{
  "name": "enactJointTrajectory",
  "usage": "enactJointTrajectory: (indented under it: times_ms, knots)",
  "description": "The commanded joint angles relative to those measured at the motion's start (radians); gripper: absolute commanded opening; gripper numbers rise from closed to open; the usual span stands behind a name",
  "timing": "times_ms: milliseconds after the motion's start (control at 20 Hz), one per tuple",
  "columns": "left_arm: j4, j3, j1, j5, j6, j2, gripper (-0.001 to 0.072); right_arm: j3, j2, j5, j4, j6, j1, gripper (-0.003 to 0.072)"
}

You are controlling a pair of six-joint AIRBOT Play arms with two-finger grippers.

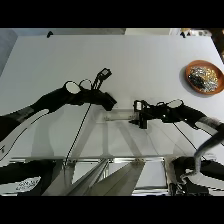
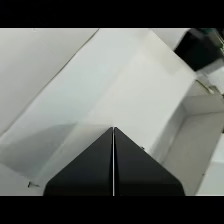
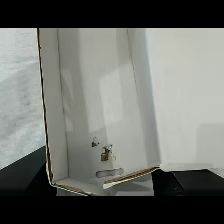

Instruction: Fold the box and place the chain.

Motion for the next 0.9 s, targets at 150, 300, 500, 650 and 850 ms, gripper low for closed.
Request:
enactJointTrajectory:
  times_ms: [150,300,500,650,850]
  knots:
    - [0.303,0.0,0.001,-0.136,-0.078,0.239,0.0003,0.0,0.001,0.0,0.0,0.001,0.0,0.0316]
    - [0.473,0.0,0.001,-0.293,-0.141,0.285,0.0003,0.0,0.001,0.0,0.0,0.001,0.0,0.0316]
    - [0.599,0.0,0.001,-0.377,-0.146,0.243,0.0004,0.0,0.001,0.0,0.0,0.001,0.0,0.0316]
    - [0.64,0.0,0.009,-0.383,-0.141,0.198,0.0004,0.0,0.001,0.0,0.0,0.001,0.0,0.0316]
    - [0.644,0.0,0.027,-0.391,-0.06,0.141,0.0004,0.0,0.001,0.001,0.0,0.001,0.0,0.0316]
